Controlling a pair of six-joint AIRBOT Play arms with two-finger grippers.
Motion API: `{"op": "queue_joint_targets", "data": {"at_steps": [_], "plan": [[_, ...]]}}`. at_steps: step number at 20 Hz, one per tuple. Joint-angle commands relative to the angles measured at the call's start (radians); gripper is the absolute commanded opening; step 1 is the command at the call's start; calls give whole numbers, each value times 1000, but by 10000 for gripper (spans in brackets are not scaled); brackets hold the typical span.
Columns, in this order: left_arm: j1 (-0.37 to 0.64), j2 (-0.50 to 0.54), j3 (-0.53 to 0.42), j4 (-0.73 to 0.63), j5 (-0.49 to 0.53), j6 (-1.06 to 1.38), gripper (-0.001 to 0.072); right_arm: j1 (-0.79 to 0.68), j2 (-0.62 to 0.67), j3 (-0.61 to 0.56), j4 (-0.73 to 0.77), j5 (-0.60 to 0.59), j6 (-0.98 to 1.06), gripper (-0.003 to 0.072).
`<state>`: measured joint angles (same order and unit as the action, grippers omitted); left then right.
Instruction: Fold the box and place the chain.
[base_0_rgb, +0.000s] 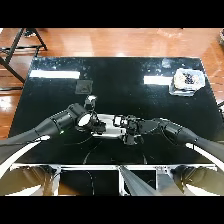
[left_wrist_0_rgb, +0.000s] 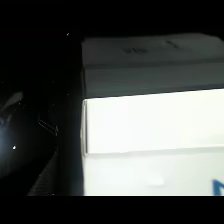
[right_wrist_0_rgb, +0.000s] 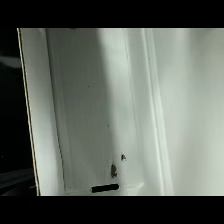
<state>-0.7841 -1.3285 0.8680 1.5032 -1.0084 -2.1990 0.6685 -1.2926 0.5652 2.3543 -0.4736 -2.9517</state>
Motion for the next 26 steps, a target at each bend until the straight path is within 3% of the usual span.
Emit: {"op": "queue_joint_targets", "data": {"at_steps": [1,5,6,8,11,17,19,26], "plan": [[0,-4,10,19,1,-9,636,0,0,0,0,0,0,237],[0,-31,10,23,-3,-31,630,0,0,0,0,0,0,237],[0,-35,10,25,-8,-31,610,0,0,0,0,0,0,237],[0,-42,10,29,-24,-31,492,0,0,0,0,0,0,237],[0,-44,10,27,-26,-31,442,0,0,0,0,0,0,236],[0,-44,10,26,-26,-31,438,0,0,0,0,0,0,237],[0,-44,10,26,-26,-31,352,0,0,0,0,0,0,236],[1,-43,11,26,-52,-31,373,0,0,0,0,0,0,237]]}}
